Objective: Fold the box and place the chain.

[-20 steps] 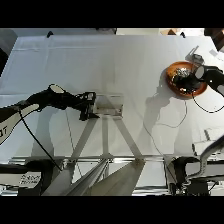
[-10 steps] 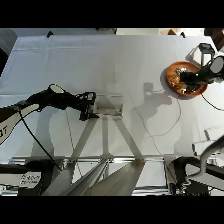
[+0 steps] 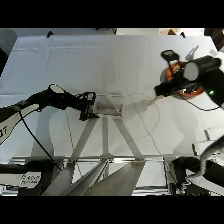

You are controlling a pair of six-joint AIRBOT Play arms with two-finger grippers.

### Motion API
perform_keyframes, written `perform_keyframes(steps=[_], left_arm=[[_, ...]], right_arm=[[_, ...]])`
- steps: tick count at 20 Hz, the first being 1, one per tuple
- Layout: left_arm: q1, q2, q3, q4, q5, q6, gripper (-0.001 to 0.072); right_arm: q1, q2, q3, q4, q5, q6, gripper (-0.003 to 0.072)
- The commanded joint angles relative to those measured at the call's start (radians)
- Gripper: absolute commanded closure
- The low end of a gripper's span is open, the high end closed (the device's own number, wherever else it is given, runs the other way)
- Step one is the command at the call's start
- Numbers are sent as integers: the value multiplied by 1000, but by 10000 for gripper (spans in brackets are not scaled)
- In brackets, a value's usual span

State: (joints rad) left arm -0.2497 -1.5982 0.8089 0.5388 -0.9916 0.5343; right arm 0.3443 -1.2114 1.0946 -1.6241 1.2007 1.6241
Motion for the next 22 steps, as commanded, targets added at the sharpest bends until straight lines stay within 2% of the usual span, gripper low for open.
perform_keyframes(steps=[1,11,17,22], left_arm=[[0,0,0,0,0,0,500],[0,0,0,0,0,0,500],[0,0,0,0,0,0,500],[0,0,0,0,0,0,500]], right_arm=[[151,4,-1,4,-37,94,676],[343,4,-1,42,-95,99,675],[355,4,-1,290,-174,-11,674],[355,-14,-1,391,-364,-63,674]])
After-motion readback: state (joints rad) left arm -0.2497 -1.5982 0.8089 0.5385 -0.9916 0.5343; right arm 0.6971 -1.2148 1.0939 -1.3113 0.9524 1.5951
